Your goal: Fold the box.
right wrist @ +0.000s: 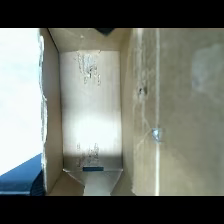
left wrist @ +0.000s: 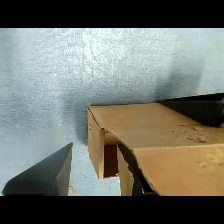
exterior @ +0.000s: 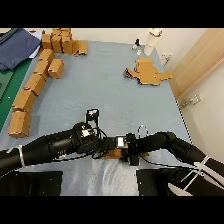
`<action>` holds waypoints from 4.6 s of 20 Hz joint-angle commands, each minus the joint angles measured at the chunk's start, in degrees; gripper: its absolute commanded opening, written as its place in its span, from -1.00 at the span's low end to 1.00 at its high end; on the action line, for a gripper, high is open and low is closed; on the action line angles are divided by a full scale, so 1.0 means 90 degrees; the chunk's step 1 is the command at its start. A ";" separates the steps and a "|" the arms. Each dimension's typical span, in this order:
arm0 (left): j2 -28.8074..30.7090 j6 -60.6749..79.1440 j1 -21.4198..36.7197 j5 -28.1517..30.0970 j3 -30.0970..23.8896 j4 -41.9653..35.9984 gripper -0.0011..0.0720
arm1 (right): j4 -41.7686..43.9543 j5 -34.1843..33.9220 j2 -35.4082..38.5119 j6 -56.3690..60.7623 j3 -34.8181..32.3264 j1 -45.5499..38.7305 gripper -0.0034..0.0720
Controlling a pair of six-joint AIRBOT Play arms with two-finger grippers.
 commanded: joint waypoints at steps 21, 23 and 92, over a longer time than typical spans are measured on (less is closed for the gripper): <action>0.2718 0.9952 0.0165 0.0903 -0.2538 -0.0510 -0.18 | 0.0000 0.0002 -0.0002 0.0002 0.0002 0.0000 0.62; 0.2533 1.0365 0.0160 0.1870 -0.2815 -0.0520 0.91 | 0.0000 0.0000 -0.0002 0.0002 0.0002 0.0000 0.62; 0.2130 0.8964 0.0665 0.2271 -0.3296 -0.0979 0.04 | 0.0000 0.0000 -0.0002 0.0002 0.0002 0.0000 0.62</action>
